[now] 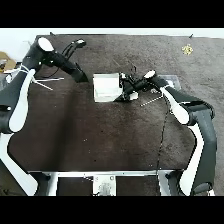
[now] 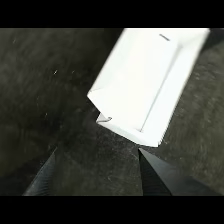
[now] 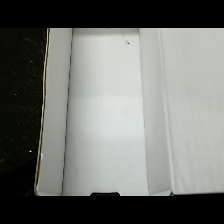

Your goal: Fold the box and place the chain.

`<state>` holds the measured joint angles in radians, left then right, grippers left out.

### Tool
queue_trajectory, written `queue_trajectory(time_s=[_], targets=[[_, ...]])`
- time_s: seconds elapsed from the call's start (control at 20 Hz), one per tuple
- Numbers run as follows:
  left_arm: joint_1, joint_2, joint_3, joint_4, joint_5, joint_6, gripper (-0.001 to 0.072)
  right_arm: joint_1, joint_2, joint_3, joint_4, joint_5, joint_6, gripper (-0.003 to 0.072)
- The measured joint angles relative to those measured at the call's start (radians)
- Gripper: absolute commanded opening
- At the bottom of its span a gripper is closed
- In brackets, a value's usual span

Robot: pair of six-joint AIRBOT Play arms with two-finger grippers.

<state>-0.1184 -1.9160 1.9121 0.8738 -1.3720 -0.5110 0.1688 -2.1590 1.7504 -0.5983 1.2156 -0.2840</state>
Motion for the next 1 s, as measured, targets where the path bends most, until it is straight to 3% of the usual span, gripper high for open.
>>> queue_trajectory(time_s=[0.25, 0.35, 0.4, 0.6, 0.9, 1.0], targets=[[0.076, -0.004, -0.156, -0.270, 0.007, 0.350, 0.0557, 0.000, 0.000, 0.000, 0.000, 0.000, 0.000, 0.0450], [0.085, -0.005, -0.214, -0.317, 0.031, 0.451, 0.0565, 0.000, 0.000, 0.000, 0.000, 0.000, 0.000, 0.0449], [0.088, -0.005, -0.240, -0.334, 0.042, 0.496, 0.0639, 0.000, 0.000, 0.000, 0.000, 0.000, 0.000, 0.0449], [0.094, -0.006, -0.344, -0.366, 0.123, 0.656, 0.0611, 0.000, 0.000, 0.000, 0.000, 0.000, 0.000, 0.0449], [0.096, -0.095, -0.346, -0.424, 0.099, 0.737, 0.0610, 0.000, 0.000, 0.000, 0.000, 0.000, 0.000, 0.0450], [0.096, -0.114, -0.336, -0.435, 0.086, 0.766, 0.0660, 0.000, 0.000, 0.000, 0.000, 0.000, 0.000, 0.0450]])
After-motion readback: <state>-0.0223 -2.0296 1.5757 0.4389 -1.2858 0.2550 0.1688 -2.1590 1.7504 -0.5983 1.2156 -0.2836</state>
